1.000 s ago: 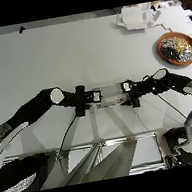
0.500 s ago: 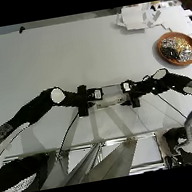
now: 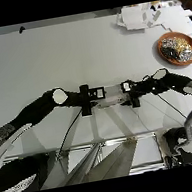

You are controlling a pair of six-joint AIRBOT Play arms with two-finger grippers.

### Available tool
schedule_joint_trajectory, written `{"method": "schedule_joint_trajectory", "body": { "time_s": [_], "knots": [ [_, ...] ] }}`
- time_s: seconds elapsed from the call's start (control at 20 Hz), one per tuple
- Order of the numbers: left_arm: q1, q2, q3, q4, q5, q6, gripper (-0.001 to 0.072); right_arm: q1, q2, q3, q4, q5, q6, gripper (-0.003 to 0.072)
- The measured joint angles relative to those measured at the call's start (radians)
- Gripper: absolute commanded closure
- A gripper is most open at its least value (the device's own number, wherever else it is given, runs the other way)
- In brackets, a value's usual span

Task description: Fold the box and place the chain.

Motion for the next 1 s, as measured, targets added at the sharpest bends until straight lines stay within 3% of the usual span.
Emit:
{"method": "schedule_joint_trajectory", "body": {
  "time_s": [0.15, 0.25, 0.45, 0.5, 0.6, 0.7, 1.0],
  "knots": [
    [-0.012, -0.012, 0.0, -0.014, 0.01, 0.0, 0.0406, 0.0, 0.0, 0.0, 0.0, 0.0, 0.0, 0.0276],
    [-0.016, -0.016, 0.0, -0.027, 0.013, 0.0, 0.0295, 0.0, 0.0, 0.0, 0.0, 0.0, 0.0, 0.0276],
    [-0.02, -0.016, -0.001, -0.043, 0.014, -0.002, 0.0314, 0.0, 0.0, 0.0, 0.0, 0.0, 0.0, 0.0276],
    [-0.02, -0.012, -0.001, -0.044, 0.014, -0.009, 0.0377, 0.0, 0.0, 0.0, 0.0, 0.0, -0.001, 0.0276],
    [-0.014, 0.008, -0.001, -0.044, 0.013, -0.05, 0.0594, 0.0, 0.0, 0.0, 0.0, 0.0, -0.001, 0.0276],
    [0.005, 0.049, -0.001, -0.022, -0.012, -0.131, 0.0706, 0.0, 0.0, 0.0, -0.001, 0.0, -0.001, 0.0276],
    [0.124, 0.235, -0.001, 0.194, -0.187, -0.647, 0.0707, 0.0, 0.0, 0.0, 0.0, 0.0, -0.002, 0.0276]
  ]
}}
